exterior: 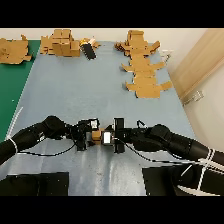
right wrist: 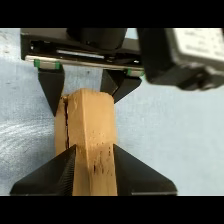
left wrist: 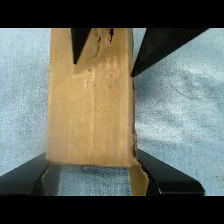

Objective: Fold the box.

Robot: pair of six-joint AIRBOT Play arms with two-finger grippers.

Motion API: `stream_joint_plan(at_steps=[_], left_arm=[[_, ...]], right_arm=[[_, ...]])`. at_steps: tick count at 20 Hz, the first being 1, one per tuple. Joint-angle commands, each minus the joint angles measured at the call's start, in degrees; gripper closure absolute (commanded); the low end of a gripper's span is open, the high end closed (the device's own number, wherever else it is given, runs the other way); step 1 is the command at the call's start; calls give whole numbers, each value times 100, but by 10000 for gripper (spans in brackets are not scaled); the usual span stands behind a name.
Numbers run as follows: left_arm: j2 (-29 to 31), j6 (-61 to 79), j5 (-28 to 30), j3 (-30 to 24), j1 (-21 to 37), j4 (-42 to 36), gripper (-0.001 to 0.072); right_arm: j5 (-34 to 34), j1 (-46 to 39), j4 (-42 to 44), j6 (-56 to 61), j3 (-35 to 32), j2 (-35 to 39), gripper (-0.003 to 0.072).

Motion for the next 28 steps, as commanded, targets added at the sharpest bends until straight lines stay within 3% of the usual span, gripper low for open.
stream_joint_plan(at_steps=[1,2,7,9,28], left_arm=[[-2,4,0,4,-2,4,279],[-2,2,0,4,-2,4,279],[-4,2,0,4,-2,4,279],[-2,4,0,4,-2,4,279],[-2,2,0,4,-2,4,279]], right_arm=[[24,28,-48,0,-4,74,351],[24,35,-57,0,-4,74,411],[17,39,-59,0,-15,61,421],[-20,39,-57,0,-52,-4,523],[-444,46,52,0,-57,-221,520]])
